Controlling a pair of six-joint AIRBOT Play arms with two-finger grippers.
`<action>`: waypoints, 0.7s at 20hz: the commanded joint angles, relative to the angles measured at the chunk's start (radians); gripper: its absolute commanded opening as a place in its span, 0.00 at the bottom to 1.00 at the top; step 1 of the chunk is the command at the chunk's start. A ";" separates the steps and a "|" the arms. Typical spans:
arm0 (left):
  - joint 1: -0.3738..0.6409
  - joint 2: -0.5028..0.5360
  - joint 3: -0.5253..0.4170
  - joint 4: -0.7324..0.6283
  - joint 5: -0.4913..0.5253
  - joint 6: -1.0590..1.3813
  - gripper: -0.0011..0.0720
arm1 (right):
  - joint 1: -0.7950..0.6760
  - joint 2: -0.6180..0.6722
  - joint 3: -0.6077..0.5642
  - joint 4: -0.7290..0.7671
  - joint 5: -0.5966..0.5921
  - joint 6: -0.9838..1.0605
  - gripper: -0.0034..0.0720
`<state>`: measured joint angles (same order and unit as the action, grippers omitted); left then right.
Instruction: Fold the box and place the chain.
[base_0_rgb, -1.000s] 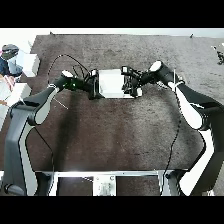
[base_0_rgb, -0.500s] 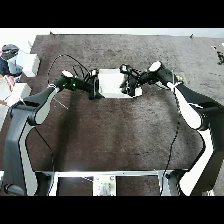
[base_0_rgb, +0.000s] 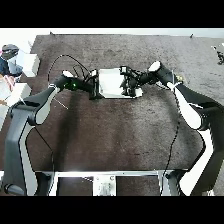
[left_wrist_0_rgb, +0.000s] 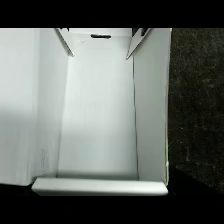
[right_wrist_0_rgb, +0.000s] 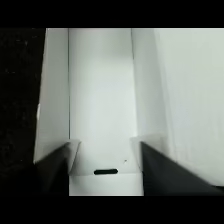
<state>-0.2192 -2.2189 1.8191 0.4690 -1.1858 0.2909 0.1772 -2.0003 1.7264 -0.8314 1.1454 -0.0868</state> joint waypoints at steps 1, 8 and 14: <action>0.001 0.000 0.000 0.000 0.000 0.002 0.75 | -0.004 0.000 0.000 -0.003 -0.010 0.033 0.50; 0.001 0.000 0.000 0.000 0.000 0.002 0.75 | -0.092 0.078 0.002 -0.018 -0.008 0.481 0.06; 0.001 0.000 0.000 0.000 0.000 0.002 0.75 | -0.209 0.143 0.000 -0.042 0.082 1.060 0.06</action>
<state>-0.2188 -2.2189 1.8191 0.4690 -1.1858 0.2916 0.0204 -1.8763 1.7279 -0.8536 1.1648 0.6689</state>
